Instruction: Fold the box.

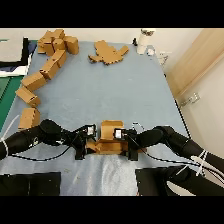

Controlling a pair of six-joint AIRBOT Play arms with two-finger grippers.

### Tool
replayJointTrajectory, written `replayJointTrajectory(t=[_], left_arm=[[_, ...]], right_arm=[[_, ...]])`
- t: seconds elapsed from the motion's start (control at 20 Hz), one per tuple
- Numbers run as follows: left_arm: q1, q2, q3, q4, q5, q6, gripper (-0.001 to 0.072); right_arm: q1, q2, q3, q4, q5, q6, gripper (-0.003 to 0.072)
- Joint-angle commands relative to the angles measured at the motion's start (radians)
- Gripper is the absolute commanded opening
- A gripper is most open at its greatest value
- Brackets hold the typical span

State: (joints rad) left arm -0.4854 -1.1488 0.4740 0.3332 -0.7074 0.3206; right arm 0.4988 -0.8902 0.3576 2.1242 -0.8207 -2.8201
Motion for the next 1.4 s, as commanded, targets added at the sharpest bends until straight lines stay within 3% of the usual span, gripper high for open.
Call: replayJointTrajectory(t=[0.0, 1.2, 1.25, 1.3, 1.35], left_arm=[[-0.016, -0.012, 0.003, -0.023, 0.030, 0.001, 0.0224], [-0.081, -0.037, 0.004, -0.199, 0.080, 0.066, 0.0225], [-0.083, -0.037, 0.003, -0.199, 0.078, 0.073, 0.0324], [-0.089, -0.037, 0.004, -0.199, 0.077, 0.076, 0.0491], [-0.090, -0.037, 0.004, -0.199, 0.077, 0.077, 0.0526]], right_arm=[[0.000, 0.000, 0.000, 0.000, 0.000, 0.000, 0.0574], [0.000, 0.000, 0.000, 0.000, 0.000, 0.000, 0.0574], [0.000, 0.000, 0.000, 0.000, 0.000, 0.000, 0.0574], [0.000, 0.000, 0.000, 0.000, 0.000, 0.000, 0.0574], [0.000, 0.000, 0.000, 0.000, 0.000, 0.000, 0.0574]])
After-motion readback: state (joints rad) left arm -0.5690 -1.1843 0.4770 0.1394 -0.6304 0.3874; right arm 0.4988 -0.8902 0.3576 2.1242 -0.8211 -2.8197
